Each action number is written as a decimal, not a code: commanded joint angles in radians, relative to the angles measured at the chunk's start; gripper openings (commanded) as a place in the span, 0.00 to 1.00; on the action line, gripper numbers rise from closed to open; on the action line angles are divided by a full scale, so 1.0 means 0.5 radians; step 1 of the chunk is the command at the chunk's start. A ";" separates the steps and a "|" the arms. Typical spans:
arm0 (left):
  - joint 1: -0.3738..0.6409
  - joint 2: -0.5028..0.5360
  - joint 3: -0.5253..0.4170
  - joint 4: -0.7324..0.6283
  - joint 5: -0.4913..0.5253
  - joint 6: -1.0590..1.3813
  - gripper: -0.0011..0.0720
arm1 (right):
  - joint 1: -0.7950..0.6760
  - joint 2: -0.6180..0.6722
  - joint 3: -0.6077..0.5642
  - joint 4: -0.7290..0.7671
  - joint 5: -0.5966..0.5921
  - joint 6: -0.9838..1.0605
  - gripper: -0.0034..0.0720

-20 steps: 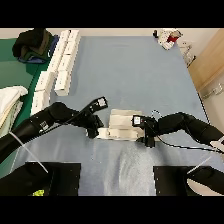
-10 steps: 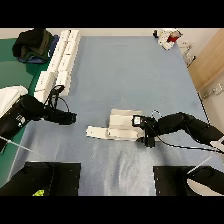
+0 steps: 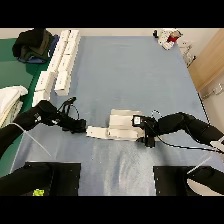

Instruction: Fold the box.

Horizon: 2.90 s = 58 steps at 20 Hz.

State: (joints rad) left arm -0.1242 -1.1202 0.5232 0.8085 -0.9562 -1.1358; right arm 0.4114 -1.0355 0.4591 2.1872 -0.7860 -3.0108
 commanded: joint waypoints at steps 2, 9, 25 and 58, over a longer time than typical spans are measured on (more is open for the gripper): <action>-0.185 -0.123 0.000 -0.349 0.096 0.216 0.03 | 0.001 0.000 0.002 0.001 0.000 0.001 0.72; -0.230 -0.060 0.021 -0.430 0.023 0.216 0.03 | 0.001 0.000 0.002 0.001 0.000 0.001 0.72; -0.285 -0.059 0.113 -0.414 -0.105 0.266 0.03 | 0.001 0.000 0.002 0.001 0.000 0.001 0.72; 0.385 -0.051 0.213 -0.083 -0.408 0.134 0.03 | 0.001 0.000 0.002 0.001 0.000 0.000 0.72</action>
State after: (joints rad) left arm 0.0307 -1.1465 0.6479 0.6319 -1.2087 -0.9638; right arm 0.4114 -1.0351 0.4591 2.1876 -0.7864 -3.0108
